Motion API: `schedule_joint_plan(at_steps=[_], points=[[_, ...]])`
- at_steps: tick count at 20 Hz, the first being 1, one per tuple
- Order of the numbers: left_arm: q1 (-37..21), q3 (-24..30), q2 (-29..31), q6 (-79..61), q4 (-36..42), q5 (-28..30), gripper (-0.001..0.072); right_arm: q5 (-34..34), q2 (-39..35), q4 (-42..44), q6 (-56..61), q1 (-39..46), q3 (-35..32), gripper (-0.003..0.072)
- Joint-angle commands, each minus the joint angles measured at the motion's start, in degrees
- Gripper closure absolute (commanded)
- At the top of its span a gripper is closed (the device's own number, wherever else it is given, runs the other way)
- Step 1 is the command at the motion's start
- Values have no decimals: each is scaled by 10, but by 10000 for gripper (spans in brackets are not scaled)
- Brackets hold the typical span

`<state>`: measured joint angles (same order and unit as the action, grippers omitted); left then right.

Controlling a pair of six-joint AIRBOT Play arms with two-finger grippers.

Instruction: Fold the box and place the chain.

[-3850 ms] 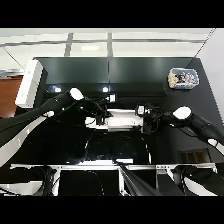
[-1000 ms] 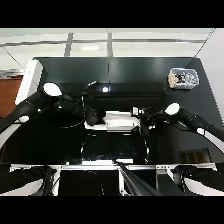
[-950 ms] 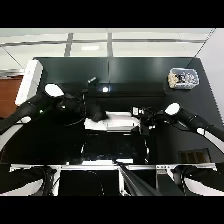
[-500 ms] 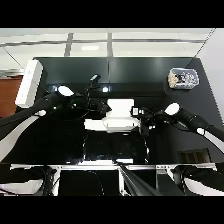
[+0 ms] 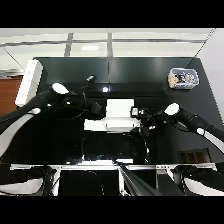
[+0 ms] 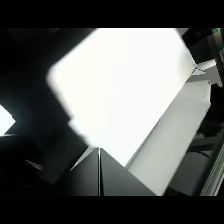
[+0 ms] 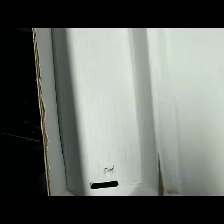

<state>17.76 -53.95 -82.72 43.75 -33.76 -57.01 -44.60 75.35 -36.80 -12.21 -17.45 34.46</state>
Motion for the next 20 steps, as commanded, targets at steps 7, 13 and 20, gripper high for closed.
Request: schedule_joint_plan(at_steps=[7,13,20], points=[[-32,134,180,-350,-82,-10,456,13,0,4,9,0,0,479],[38,139,117,-531,-139,113,8,13,0,3,9,0,0,479],[43,118,60,-568,-17,83,28,13,0,3,9,0,0,479]])
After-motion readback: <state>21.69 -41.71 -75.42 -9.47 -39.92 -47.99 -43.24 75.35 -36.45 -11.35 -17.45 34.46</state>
